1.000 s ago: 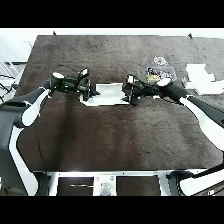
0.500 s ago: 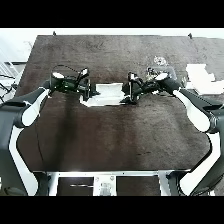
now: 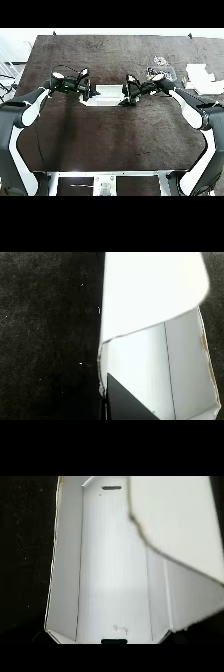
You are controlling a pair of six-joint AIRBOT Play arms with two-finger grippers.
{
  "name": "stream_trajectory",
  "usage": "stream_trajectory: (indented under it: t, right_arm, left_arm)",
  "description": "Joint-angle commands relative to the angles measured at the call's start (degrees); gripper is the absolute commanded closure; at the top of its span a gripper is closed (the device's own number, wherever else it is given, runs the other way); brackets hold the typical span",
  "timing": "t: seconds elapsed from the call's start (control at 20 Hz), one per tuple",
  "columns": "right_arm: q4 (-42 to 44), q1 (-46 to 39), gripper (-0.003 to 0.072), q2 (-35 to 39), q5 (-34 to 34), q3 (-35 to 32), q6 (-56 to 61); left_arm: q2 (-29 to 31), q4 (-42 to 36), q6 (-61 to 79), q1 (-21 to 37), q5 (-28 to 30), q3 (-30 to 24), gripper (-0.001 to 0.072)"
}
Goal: Fold the box and place the chain.
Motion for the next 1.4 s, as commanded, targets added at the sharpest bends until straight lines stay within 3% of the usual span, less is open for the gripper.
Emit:
stream_trajectory:
  t: [0.0, 1.1, 1.2, 1.25, 1.35]
  right_arm:
    - [0.4, 0.5, -0.0013, -1.6, 0.2, 1.3, -0.1]
    - [1.6, 0.7, 0.0034, -5.1, 0.6, 4.2, -0.6]
    - [1.6, 0.7, 0.0046, -5.1, 0.6, 4.2, -0.6]
    - [1.4, 0.7, 0.0108, -5.1, 0.6, 4.2, -0.6]
    - [1.2, 0.7, 0.0108, -5.1, 0.6, 4.2, -0.6]
  left_arm:
    - [0.0, 0.0, 0.0, 0.0, 0.0, 0.1, 0.0689]
    - [0.0, 0.0, 0.0, 0.0, 0.0, 0.1, 0.0689]
    - [0.0, 0.0, 0.0, 0.0, 0.1, 0.1, 0.0689]
    - [0.0, 0.0, 0.0, 0.0, 0.1, 0.1, 0.0689]
    - [0.0, 0.0, 0.0, 0.0, 0.1, 0.1, 0.0689]
